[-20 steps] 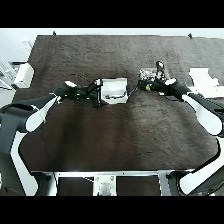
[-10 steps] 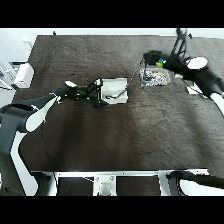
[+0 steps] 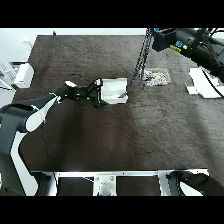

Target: Fold the box and place the chain.

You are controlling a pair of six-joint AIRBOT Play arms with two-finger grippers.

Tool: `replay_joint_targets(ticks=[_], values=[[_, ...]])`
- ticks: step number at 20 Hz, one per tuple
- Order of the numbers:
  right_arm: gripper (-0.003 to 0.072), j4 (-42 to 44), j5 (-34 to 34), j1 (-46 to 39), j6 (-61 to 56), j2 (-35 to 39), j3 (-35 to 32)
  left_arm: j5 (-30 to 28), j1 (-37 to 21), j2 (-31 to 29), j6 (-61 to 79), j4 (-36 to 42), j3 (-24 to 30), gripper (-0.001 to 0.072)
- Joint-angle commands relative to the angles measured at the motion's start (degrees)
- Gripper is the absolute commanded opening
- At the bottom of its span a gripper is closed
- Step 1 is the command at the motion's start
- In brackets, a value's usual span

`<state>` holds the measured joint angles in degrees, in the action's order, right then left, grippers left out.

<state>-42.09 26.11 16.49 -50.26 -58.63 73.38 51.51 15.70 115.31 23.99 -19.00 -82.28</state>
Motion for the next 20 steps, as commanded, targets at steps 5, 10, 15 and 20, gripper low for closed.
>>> replay_joint_targets(ticks=[5,10,15,20], values=[[0.0008,-2.10,-1.88,7.85,-0.15,2.01,-0.26,0.00,0.00,-0.04,0.02,-0.02,0.00,0.0470],[0.0008,-1.95,-3.72,10.12,-1.29,-0.28,-1.70,0.00,0.00,-0.04,0.02,-0.02,0.00,0.0470],[0.0008,-1.90,-7.28,11.28,-1.31,-4.55,-1.68,0.00,0.00,-0.04,0.02,-0.02,0.00,0.0470],[0.0008,-1.92,-7.26,11.28,-1.33,-7.15,-2.69,0.00,0.00,-0.04,0.02,-0.02,0.00,0.0470]])
